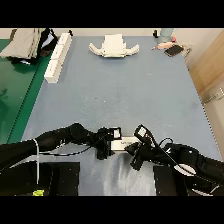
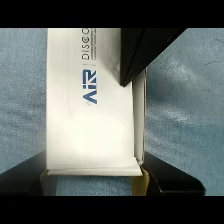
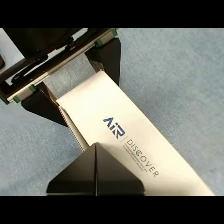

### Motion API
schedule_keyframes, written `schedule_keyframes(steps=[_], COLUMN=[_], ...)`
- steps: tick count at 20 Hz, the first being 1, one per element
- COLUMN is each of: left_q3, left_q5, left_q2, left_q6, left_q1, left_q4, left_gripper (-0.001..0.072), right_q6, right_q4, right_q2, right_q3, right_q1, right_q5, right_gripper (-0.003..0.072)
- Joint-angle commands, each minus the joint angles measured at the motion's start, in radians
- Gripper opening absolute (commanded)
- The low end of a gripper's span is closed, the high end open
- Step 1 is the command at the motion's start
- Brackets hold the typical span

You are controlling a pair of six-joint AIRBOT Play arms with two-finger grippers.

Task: Fold the box.

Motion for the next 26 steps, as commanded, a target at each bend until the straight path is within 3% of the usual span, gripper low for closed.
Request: schedule_keyframes(steps=[1, 7, 10, 13, 15, 20, 26], left_q3=[0.000, 0.000, 0.000, 0.000, 0.000, 0.001, 0.043], left_q5=[0.000, 0.000, 0.000, 0.000, 0.000, 0.018, 0.021], left_q2=[0.000, 0.000, 0.000, 0.000, 0.000, 0.000, 0.030], left_q6=[0.000, 0.000, 0.000, 0.000, 0.000, 0.000, -0.053], left_q1=[0.000, 0.000, 0.000, 0.000, 0.000, 0.000, 0.002], left_q4=[0.000, 0.000, 0.000, 0.000, 0.000, 0.000, 0.001], left_gripper=[0.0522, 0.0522, 0.0522, 0.0522, 0.0521, 0.0522, 0.0522], right_q6=[0.001, 0.002, 0.043, 0.261, 0.387, 0.494, 0.730], right_q4=[-0.020, -0.132, -0.256, -0.511, -0.604, -0.606, -0.610], right_q2=[0.034, 0.117, 0.115, 0.115, 0.115, 0.115, 0.095], right_q3=[0.034, 0.108, 0.138, 0.155, 0.179, 0.267, 0.286], right_q1=[-0.007, -0.020, -0.020, -0.047, -0.108, -0.288, -0.385], right_q5=[0.007, 0.020, 0.061, 0.187, 0.309, 0.538, 0.541], right_gripper=[0.0002, 0.0002, 0.0002, 0.0002, 0.0002, 0.0002, 0.0002])
